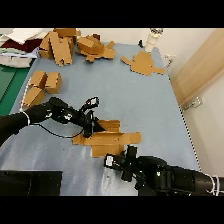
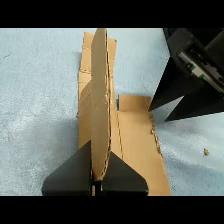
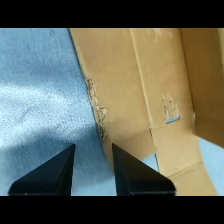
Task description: Fold the box.
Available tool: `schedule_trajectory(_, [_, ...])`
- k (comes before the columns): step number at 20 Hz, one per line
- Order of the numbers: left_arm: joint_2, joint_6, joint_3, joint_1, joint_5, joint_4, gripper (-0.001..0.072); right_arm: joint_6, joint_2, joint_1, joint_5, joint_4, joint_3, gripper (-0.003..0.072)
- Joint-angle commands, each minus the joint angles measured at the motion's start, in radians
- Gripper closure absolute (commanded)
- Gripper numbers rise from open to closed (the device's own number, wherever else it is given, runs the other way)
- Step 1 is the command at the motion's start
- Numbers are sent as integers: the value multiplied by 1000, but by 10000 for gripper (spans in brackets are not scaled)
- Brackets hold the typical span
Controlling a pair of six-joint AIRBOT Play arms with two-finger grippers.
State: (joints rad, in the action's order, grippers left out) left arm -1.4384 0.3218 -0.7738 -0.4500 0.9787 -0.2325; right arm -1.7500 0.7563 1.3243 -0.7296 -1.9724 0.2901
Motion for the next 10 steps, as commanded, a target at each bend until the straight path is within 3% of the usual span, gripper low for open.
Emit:
schedule_trajectory(1, [0, -1, -1, 1, 1, 0, 699, 4, 53, 2, 54, -53, -3, 311])
schedule_trajectory(10, [0, -1, -1, 1, 28, 0, 699, -23, 53, 0, 47, -142, 7, 337])
